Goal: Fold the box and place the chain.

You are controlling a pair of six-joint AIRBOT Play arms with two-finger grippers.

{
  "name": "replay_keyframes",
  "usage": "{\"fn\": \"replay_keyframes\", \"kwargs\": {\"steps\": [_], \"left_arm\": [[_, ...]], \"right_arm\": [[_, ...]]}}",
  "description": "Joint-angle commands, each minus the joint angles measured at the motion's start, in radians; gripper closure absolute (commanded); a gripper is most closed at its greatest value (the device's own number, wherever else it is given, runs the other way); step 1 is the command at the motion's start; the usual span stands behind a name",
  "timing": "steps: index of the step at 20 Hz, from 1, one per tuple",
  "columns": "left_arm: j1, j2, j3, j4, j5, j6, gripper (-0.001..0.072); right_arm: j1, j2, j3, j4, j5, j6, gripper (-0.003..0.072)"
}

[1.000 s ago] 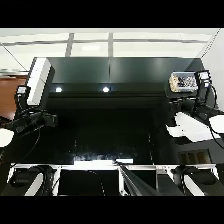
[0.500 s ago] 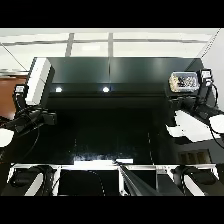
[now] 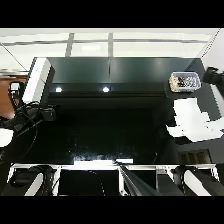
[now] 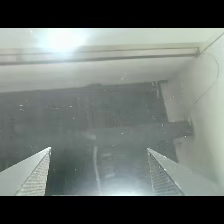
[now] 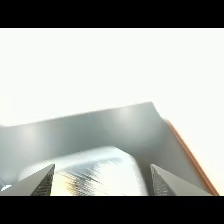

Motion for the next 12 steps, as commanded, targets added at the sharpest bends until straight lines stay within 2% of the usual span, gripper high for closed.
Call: {"fn": "replay_keyframes", "kwargs": {"steps": [1,4,6,8,10,12], "left_arm": [[0.0,-0.001,0.0,0.002,0.02,0.001,-0.0003],[-0.001,-0.001,0.0,0.002,0.02,0.008,-0.0002],[-0.001,-0.001,0.0,0.002,0.02,0.007,-0.0002],[-0.001,-0.001,0.0,0.002,0.02,0.007,-0.0002],[-0.001,-0.001,0.0,0.002,0.02,0.007,-0.0002],[-0.001,-0.001,0.0,0.002,0.018,0.007,-0.0002]], "right_arm": [[-0.28,-0.162,0.16,-0.006,0.3,0.013,-0.0034],[-0.517,-0.307,0.322,-0.013,0.651,0.048,-0.0034],[-0.613,-0.384,0.387,-0.074,0.816,0.037,-0.0034],[-0.668,-0.44,0.402,-0.092,0.909,-0.094,-0.0034],[-0.674,-0.484,0.402,-0.092,1.001,-0.355,-0.0034],[-0.659,-0.511,0.405,-0.092,1.021,-0.461,-0.0034]]}}
